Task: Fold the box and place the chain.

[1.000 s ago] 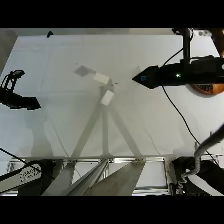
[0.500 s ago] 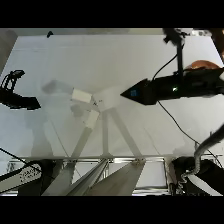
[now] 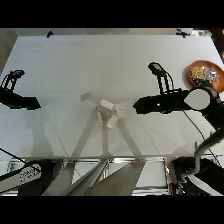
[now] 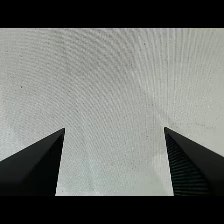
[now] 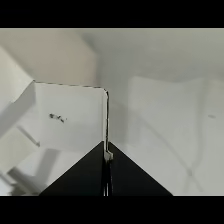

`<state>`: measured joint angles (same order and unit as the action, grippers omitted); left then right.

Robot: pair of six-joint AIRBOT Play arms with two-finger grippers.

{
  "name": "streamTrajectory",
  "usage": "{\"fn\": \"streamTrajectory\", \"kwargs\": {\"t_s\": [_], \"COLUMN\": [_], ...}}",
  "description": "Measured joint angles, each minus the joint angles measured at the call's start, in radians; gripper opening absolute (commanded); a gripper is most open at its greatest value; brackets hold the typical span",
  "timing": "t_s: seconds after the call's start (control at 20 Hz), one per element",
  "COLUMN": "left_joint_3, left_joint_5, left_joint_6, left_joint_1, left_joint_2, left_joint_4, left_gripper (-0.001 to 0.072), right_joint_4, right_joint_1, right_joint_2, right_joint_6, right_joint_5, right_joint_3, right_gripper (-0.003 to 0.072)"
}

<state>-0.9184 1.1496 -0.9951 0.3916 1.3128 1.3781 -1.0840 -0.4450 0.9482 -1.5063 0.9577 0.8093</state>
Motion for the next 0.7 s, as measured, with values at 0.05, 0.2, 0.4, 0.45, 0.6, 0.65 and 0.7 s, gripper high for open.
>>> {"fn": "streamTrajectory", "kwargs": {"t_s": [0.05, 0.2, 0.4, 0.45, 0.6, 0.65, 0.7], "left_joint_3": [0.000, 0.000, 0.000, 0.000, 0.000, 0.000, 0.000], "left_joint_5": [0.000, 0.000, 0.000, 0.000, 0.000, 0.000, 0.000], "left_joint_6": [0.000, 0.000, 0.000, 0.000, 0.000, 0.000, 0.000], "left_joint_1": [0.000, 0.000, 0.000, 0.000, 0.000, 0.000, 0.000], "left_joint_2": [0.000, 0.000, 0.000, 0.000, 0.000, 0.000, 0.000], "left_joint_4": [0.000, 0.000, 0.000, 0.000, 0.000, 0.000, 0.000], "left_gripper": [0.0700, 0.0700, 0.0700, 0.0700, 0.0700, 0.0700, 0.0700], "right_joint_4": [-0.064, -0.211, -0.358, -0.402, -0.521, -0.544, -0.562], "right_joint_1": [0.000, -0.002, -0.002, -0.002, -0.003, -0.003, -0.003], "right_joint_2": [0.000, 0.000, 0.000, 0.000, 0.000, 0.000, 0.002], "right_joint_6": [-0.033, -0.108, -0.182, -0.204, -0.256, -0.269, -0.278], "right_joint_5": [0.000, 0.002, 0.018, 0.026, 0.064, 0.078, 0.087], "right_joint_3": [-0.002, -0.006, -0.008, -0.008, -0.008, -0.008, -0.008], "right_gripper": [0.0010, 0.0010, 0.0010, 0.0010, 0.0010, 0.0010, 0.0010]}}
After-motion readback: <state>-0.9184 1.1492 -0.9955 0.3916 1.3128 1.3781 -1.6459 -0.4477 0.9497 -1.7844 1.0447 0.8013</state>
